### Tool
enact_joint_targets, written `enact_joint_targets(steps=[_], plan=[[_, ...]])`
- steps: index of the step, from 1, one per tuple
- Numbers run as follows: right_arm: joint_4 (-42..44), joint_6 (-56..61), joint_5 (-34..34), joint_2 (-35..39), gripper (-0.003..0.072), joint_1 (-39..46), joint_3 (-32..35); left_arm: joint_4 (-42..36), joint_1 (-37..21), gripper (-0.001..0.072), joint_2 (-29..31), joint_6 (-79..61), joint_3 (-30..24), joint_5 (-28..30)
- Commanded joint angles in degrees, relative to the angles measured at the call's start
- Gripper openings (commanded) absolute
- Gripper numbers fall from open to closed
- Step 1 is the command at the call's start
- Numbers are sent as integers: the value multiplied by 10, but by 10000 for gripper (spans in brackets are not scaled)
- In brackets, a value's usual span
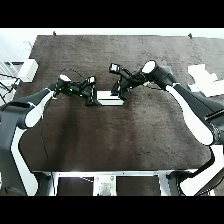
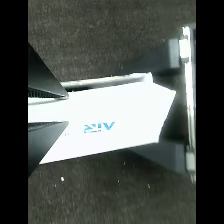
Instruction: Fold the box and place the chain.
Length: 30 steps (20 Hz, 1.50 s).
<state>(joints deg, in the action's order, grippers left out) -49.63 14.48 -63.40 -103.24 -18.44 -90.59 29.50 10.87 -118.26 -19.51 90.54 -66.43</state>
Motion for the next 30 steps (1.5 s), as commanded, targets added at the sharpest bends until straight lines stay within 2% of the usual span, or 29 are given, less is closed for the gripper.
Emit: enact_joint_targets(steps=[1,7,10,11,12,18,22,24,25,26,30], plan=[[-6,3,3,0,161,-2,17,0,0,494,0,0,0,0],[-4,3,12,1,156,0,25,0,0,494,0,0,0,0],[0,-2,-37,0,156,0,26,0,0,494,0,0,0,0],[5,-2,-47,0,166,0,26,0,0,494,0,0,0,0],[8,-4,-47,0,209,1,26,0,0,494,0,0,0,0],[96,-52,-48,0,210,26,26,0,0,494,0,0,0,0],[195,-85,-68,0,207,47,26,0,0,494,0,0,0,-1],[198,-83,-67,-3,157,47,27,0,0,494,0,0,0,0],[198,-72,-67,-7,51,46,28,0,0,494,0,0,0,0],[198,-56,-67,-17,9,45,30,0,0,494,0,0,0,0],[185,-20,-66,-66,8,46,37,0,0,494,0,0,0,0]])
